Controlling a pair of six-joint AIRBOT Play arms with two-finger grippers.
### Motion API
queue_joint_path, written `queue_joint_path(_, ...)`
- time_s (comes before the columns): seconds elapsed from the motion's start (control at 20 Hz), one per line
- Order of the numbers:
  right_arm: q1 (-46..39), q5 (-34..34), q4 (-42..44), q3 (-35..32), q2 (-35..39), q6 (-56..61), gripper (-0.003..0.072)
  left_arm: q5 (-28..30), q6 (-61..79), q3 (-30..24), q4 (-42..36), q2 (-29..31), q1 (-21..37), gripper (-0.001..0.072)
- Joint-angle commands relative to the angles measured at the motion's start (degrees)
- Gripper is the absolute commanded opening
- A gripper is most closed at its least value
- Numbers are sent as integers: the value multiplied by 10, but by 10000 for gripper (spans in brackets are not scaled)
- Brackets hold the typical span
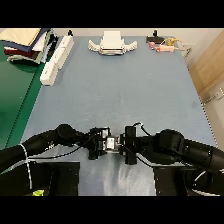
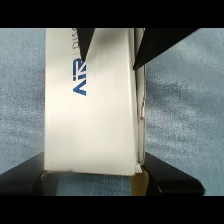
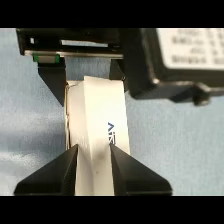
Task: Fold the box.
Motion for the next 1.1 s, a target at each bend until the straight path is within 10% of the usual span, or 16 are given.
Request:
queue_joint_path(0.0,1,-20,4,0,1,0,304,2,-1,0,0,0,0,424)
queue_joint_path(0.4,0,-93,26,64,13,49,298,2,-1,0,0,0,0,423)
queue_joint_path(0.55,-13,-108,8,62,24,142,2,2,-1,0,0,0,0,424)
queue_joint_path(0.65,-31,-99,8,56,31,201,1,2,-1,0,0,0,0,424)
queue_joint_path(1.05,-26,249,89,-140,123,452,1,2,-1,0,0,0,0,424)
